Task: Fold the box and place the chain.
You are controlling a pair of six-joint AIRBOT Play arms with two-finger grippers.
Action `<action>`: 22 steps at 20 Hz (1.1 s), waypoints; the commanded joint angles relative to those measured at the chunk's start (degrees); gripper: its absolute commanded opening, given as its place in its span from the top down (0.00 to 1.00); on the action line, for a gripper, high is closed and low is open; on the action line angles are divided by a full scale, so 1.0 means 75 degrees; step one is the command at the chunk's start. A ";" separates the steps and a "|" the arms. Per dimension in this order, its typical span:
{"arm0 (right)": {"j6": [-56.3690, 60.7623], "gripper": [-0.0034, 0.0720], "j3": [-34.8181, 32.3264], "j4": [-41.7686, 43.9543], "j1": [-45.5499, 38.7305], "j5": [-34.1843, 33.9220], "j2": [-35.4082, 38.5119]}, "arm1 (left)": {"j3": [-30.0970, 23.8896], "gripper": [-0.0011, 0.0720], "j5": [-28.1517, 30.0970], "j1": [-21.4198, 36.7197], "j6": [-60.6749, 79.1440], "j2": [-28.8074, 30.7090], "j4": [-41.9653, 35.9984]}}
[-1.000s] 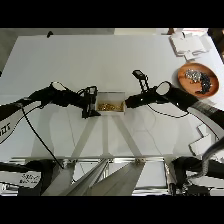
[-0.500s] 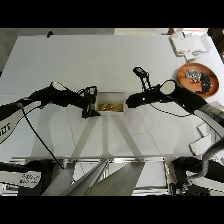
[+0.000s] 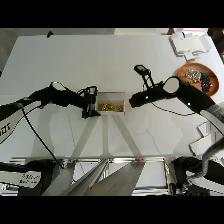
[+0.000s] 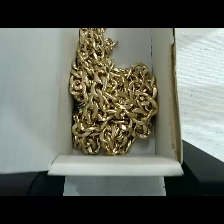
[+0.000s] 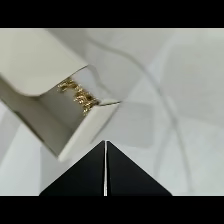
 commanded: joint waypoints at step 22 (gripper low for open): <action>-0.1731 0.43 0.3666 0.0044 0.1338 0.1486 -0.2553 | 0.0003 0.28 0.0003 -0.0003 0.0003 0.0000 0.0003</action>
